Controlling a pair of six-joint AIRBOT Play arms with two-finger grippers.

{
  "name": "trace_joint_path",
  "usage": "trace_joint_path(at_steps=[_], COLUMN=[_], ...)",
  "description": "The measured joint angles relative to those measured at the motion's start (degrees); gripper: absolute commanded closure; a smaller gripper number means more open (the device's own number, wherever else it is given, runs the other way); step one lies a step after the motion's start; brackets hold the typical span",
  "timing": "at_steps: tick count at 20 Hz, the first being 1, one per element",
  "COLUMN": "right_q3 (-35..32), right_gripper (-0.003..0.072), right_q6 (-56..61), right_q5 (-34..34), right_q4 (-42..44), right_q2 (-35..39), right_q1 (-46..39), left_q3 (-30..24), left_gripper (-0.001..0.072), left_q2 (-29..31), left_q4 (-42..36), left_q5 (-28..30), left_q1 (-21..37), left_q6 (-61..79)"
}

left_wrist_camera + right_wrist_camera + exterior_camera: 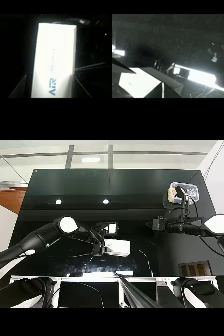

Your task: Fold the box and place the chain.

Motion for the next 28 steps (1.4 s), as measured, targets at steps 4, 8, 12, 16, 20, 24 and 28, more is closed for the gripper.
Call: trace_joint_path(at_steps=[4, 8, 12, 16, 20, 24, 28], right_q3=[0.0, 0.0, 0.0, 0.0, 0.0, 0.0, 0.0], right_gripper=[0.0645, 0.0645, 0.0645, 0.0645, 0.0645, 0.0645, 0.0645], right_q6=[0.0, 0.0, 0.0, 0.0, 0.0, 0.0, 0.0], right_q5=[0.0, 0.0, 0.0, 0.0, 0.0, -0.1, -0.2], right_q4=[0.0, -0.1, -0.1, -0.1, -0.1, -0.1, -0.1], right_q2=[0.0, 0.0, 0.0, 0.0, 0.0, 0.0, 0.0], right_q1=[0.0, 0.0, 0.0, 0.0, 0.0, 0.0, -0.1], left_q3=[0.6, 0.8, 0.8, 0.8, 0.8, 0.8, 0.9], left_gripper=[-0.0001, -0.0001, -0.0001, -0.0001, -0.0001, -0.0001, 0.0317], left_q2=[-0.9, -1.2, -1.4, -1.7, -2.5, -5.0, -7.1], left_q4=[0.2, 0.3, 0.6, 1.7, 2.2, 2.9, 6.4], left_q5=[-1.4, -1.6, -1.4, -1.0, 0.1, 1.7, 4.0], left_q1=[-0.3, -0.3, -0.4, -1.1, -2.1, -3.5, -5.7], left_q6=[-1.2, -1.7, -1.8, -1.8, -1.9, -2.6, -6.2])
